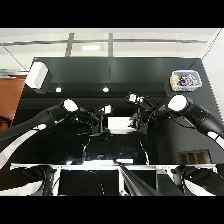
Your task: Fold the box and place the chain.
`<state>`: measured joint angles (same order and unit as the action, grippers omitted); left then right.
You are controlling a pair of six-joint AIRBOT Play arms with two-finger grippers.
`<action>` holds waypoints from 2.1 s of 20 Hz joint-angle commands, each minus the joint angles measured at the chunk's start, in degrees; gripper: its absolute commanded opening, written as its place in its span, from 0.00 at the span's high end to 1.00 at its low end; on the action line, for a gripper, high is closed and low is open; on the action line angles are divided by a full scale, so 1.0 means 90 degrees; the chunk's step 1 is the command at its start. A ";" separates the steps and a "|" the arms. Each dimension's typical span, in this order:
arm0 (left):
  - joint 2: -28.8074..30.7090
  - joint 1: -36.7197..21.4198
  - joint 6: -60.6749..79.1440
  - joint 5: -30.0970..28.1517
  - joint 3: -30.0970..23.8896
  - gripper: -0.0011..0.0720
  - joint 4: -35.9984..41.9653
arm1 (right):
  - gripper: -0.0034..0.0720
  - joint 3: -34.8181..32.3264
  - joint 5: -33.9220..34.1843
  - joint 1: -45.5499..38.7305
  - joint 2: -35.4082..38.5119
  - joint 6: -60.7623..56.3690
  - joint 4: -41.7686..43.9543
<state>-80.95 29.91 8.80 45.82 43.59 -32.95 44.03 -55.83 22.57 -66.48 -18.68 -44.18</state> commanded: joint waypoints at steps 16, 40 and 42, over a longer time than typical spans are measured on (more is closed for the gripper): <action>-0.0005 -0.0005 -0.0005 -0.0032 0.0002 0.54 -0.0002 | 0.45 0.0163 -0.0141 -0.0119 0.0503 -0.1299 0.0095; -0.0005 -0.0005 -0.0005 -0.0032 0.0005 0.54 0.0002 | 0.94 -0.0792 0.0189 -0.0724 0.0330 -0.4816 0.1591; -0.0005 -0.0005 -0.0005 -0.0034 0.0005 0.54 0.0002 | 0.94 -0.0469 -0.0488 -0.1088 0.0823 -0.4816 0.1481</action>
<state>-80.95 29.89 8.67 45.52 43.59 -32.77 37.08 -53.54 15.29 -63.75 -62.19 -30.30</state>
